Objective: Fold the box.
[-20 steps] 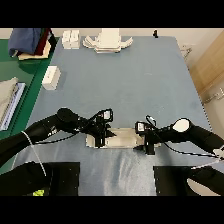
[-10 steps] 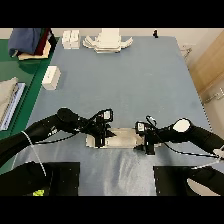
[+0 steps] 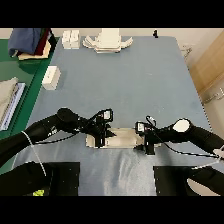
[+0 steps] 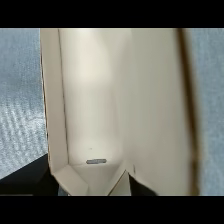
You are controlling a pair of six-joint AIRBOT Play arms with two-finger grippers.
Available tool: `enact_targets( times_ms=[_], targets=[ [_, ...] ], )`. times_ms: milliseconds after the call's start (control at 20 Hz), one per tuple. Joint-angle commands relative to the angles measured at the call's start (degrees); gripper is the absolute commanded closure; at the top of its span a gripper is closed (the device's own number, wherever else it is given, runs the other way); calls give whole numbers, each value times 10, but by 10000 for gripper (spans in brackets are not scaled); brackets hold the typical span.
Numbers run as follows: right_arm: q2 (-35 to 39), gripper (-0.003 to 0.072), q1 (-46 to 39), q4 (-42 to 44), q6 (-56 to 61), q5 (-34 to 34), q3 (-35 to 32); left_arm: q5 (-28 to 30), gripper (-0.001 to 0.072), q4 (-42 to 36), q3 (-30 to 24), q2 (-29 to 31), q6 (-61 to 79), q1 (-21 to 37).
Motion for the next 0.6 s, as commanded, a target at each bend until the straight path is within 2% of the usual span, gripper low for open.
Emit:
enact_targets(
  times_ms=[0,550],
  targets=[
    [0,173,0,-1,0,-1,1,10,695,0,2,0,0,0],
    [0,173,0,0,0,-1,1,9,695,-15,2,0,0,0]
  ],
)
